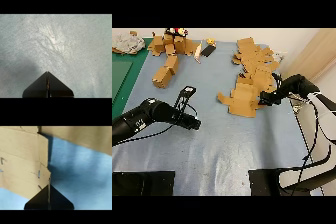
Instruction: Fold the box.
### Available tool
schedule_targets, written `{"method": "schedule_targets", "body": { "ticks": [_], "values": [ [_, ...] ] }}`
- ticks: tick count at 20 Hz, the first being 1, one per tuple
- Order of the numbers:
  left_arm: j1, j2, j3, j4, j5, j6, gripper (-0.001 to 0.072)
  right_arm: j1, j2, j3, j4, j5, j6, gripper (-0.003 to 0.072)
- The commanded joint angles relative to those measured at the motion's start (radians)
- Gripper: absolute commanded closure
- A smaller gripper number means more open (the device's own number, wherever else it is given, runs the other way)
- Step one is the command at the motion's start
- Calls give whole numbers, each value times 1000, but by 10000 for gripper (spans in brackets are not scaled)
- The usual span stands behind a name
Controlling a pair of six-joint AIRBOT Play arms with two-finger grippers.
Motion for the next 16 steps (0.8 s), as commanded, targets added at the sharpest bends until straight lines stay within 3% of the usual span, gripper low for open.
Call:
{"method": "schedule_targets", "body": {
  "ticks": [1,6,11,16],
  "values": [
    [0,1,0,1,0,3,696,25,47,3,82,-77,-14,685],
    [0,1,0,0,2,3,696,167,196,-161,111,-68,80,686],
    [-1,0,0,0,55,3,696,337,418,-471,113,113,206,686],
    [-1,0,0,-41,67,0,696,461,582,-666,111,222,301,686]
  ]
}}
